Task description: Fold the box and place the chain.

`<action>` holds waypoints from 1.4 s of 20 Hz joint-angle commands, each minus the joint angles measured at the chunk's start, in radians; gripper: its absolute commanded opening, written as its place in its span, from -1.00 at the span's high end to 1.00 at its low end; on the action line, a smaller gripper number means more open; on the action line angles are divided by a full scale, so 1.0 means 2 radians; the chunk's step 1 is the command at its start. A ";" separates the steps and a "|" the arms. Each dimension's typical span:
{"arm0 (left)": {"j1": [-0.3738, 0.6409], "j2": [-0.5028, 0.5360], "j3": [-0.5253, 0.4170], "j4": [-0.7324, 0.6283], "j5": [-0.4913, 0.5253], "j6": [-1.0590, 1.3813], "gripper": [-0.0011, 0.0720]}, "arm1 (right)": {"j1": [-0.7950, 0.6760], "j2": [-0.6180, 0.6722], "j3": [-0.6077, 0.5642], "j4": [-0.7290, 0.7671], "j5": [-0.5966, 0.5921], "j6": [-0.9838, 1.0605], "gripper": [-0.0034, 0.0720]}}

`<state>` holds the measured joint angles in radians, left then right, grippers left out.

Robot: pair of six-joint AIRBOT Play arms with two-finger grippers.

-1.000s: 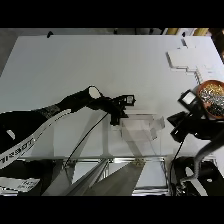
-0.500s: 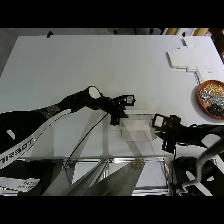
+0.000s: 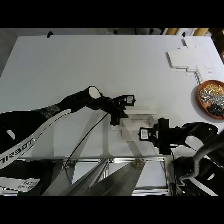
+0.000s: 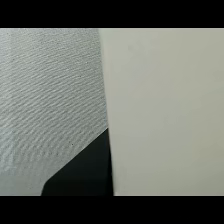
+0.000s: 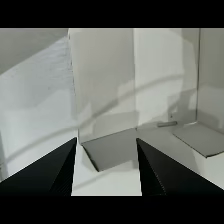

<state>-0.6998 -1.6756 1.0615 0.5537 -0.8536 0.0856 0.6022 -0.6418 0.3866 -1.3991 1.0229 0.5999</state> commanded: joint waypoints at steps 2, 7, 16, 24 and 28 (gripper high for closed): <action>0.000 0.000 0.000 0.000 0.000 0.000 0.94 | 0.007 -0.006 0.000 -0.009 -0.009 -0.004 -0.20; 0.000 0.000 0.000 0.000 -0.001 0.000 0.94 | -0.005 -0.019 -0.010 -0.005 -0.018 -0.012 -0.31; 0.000 0.000 0.000 0.000 -0.002 0.000 0.94 | 0.025 0.035 -0.080 -0.006 -0.104 -0.016 -0.91; 0.000 0.000 0.000 0.000 -0.002 0.000 0.94 | -0.054 0.035 -0.095 0.050 -0.182 -0.079 -0.91; 0.000 0.000 0.000 0.000 -0.002 0.000 0.94 | -0.074 0.035 -0.077 0.084 -0.161 -0.134 -0.90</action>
